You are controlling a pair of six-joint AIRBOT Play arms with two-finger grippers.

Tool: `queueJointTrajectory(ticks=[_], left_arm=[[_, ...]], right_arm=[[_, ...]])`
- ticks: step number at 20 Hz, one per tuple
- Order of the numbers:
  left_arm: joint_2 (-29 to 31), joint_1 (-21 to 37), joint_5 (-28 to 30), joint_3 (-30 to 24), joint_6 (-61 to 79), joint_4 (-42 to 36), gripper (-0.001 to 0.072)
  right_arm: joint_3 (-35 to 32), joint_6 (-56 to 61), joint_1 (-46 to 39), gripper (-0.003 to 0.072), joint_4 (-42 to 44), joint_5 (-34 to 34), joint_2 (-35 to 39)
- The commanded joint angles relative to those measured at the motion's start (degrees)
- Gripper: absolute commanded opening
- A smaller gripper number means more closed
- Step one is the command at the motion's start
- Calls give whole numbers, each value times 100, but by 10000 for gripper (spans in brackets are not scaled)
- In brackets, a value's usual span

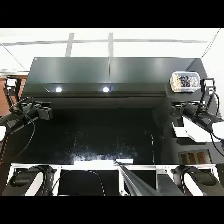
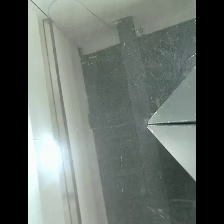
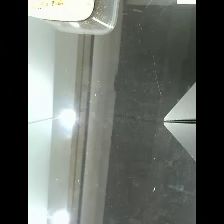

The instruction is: Fold the box and place the chain.

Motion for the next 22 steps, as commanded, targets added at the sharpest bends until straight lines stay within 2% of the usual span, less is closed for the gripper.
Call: queueJointTrajectory(ticks=[1,5,7,8,9,10,12,13,14,15,16,19,22], left_arm=[[4,-2,0,-2,2,0,26],[2,-4,26,-2,0,-101,26],[4,-4,72,-2,4,-304,27],[2,-4,149,-4,4,-302,27],[2,0,249,-4,2,-302,27],[2,-2,343,-4,2,-304,27],[2,-2,444,-4,0,-304,41],[2,-2,472,-4,0,-299,309],[-7,-4,562,-7,-4,-302,717],[-11,-2,647,-4,-15,-304,703],[-13,-4,682,-4,-15,-304,703],[-13,-4,629,-4,-15,-304,702],[-13,-7,614,-4,-20,-348,702]], right_arm=[[0,4,4,10,81,-192,7],[-2,-2,4,11,203,-603,2],[0,7,-142,13,-295,-1493,-2],[2,15,-389,65,-400,-2068,-20],[35,55,-717,364,-352,-2415,-72],[146,46,-1165,696,-369,-2330,-177],[551,52,-2179,713,-586,-1456,-619],[826,157,-2763,713,-643,-1222,-1001],[1137,535,-3276,712,-640,-1178,-1408],[1513,1097,-3757,711,-640,-1113,-1864],[1934,1285,-4135,711,-660,-767,-2317],[3534,1635,-5123,710,-1036,1303,-3639],[4809,1226,-5591,679,-1746,3134,-4614]])
